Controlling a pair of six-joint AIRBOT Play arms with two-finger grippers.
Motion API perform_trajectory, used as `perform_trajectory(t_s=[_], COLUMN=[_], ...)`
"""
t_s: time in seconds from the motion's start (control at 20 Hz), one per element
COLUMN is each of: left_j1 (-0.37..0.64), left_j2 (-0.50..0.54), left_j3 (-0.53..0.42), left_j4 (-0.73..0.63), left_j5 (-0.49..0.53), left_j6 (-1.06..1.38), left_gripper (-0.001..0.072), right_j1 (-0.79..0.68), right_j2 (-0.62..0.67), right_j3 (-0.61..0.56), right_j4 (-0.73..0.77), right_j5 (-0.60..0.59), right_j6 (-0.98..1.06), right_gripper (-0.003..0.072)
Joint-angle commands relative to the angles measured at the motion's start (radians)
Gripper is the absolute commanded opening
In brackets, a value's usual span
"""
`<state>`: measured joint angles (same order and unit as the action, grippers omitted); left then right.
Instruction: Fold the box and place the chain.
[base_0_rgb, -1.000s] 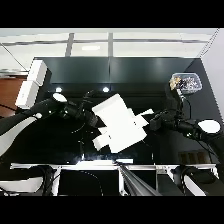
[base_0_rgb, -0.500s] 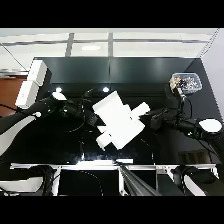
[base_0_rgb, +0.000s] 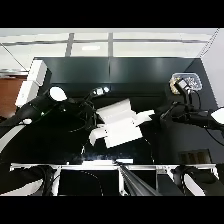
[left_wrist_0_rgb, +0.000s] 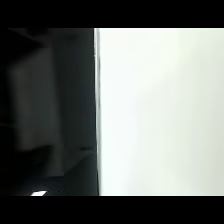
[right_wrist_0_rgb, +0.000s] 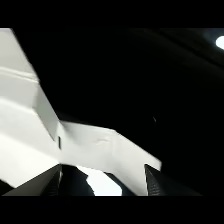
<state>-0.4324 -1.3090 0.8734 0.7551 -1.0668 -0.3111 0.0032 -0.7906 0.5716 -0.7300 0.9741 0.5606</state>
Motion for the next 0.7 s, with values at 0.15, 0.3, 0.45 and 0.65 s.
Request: perform_trajectory(t_s=[0.15,0.3,0.45,0.65], left_j1=[-0.054,-0.054,-0.054,-0.066], left_j2=[-0.073,-0.131,-0.141,-0.141], left_j3=[0.002,0.003,0.003,0.003], left_j4=[0.051,0.056,0.056,0.085], left_j5=[0.122,0.139,0.142,0.143], left_j6=[0.267,0.267,0.267,0.267], left_gripper=[0.0026,0.0026,0.0026,0.0026], right_j1=[0.028,0.086,0.176,0.27], right_j2=[-0.002,-0.002,-0.003,-0.003], right_j3=[-0.026,-0.089,-0.149,-0.206], right_j4=[-0.109,-0.108,-0.109,-0.112], right_j5=[0.039,-0.007,-0.07,-0.211], right_j6=[-0.022,-0.082,-0.149,-0.263], right_gripper=[0.0601,0.0601,0.0601,0.0601])
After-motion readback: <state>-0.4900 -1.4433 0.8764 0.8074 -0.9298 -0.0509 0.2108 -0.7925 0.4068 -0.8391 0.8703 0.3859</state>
